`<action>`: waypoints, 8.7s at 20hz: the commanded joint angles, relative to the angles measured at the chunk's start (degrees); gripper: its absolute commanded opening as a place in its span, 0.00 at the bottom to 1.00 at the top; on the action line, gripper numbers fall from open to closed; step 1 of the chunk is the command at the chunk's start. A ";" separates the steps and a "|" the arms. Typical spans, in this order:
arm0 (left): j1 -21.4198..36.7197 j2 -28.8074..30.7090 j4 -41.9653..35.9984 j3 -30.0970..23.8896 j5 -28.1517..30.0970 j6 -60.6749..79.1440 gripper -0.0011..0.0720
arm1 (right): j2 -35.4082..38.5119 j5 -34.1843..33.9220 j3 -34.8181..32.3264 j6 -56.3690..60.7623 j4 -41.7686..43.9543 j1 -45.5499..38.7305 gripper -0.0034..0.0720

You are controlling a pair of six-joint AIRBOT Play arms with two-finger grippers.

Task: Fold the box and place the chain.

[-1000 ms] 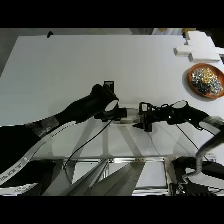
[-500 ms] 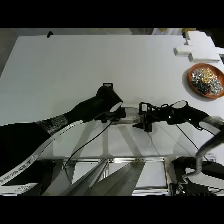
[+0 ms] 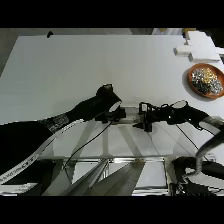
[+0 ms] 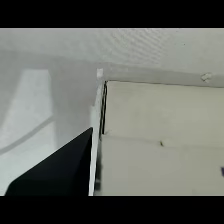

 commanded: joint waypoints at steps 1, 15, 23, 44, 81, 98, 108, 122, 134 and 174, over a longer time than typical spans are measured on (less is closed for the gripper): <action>0.52 -0.98 -2.03 -0.07 0.52 0.02 0.34 | 0.02 0.02 0.02 0.00 0.02 0.02 0.59; 1.33 -1.01 -1.84 -0.04 -2.67 4.28 0.25 | 0.02 0.02 0.02 0.00 0.00 0.02 0.59; 2.10 -0.85 -1.88 -0.04 -2.89 6.25 0.19 | 0.02 0.02 0.02 0.00 0.00 0.02 0.59; 7.63 11.13 -2.29 -0.04 -12.92 27.96 0.26 | 0.02 0.02 0.02 0.00 0.02 0.00 0.59; 21.59 11.43 -56.28 -31.06 23.82 165.68 0.98 | 0.02 0.02 0.02 0.00 0.02 0.00 0.59; 21.64 10.36 -62.69 -32.83 23.54 169.54 0.99 | 0.02 0.02 0.02 0.00 0.00 0.00 0.59; 21.64 9.18 -63.63 -32.83 23.47 169.13 0.97 | 0.02 0.02 0.02 0.00 0.00 0.02 0.59; 22.36 9.22 -70.47 -34.49 23.52 175.77 0.97 | 0.02 0.02 0.02 0.00 0.02 0.02 0.59; 22.49 9.31 -71.36 -35.82 23.74 176.32 0.96 | 0.02 0.02 0.02 0.00 0.02 0.02 0.59; 22.36 9.31 -70.84 -35.85 23.96 176.23 0.20 | 5.55 -1.25 0.02 9.55 -7.26 -4.50 0.97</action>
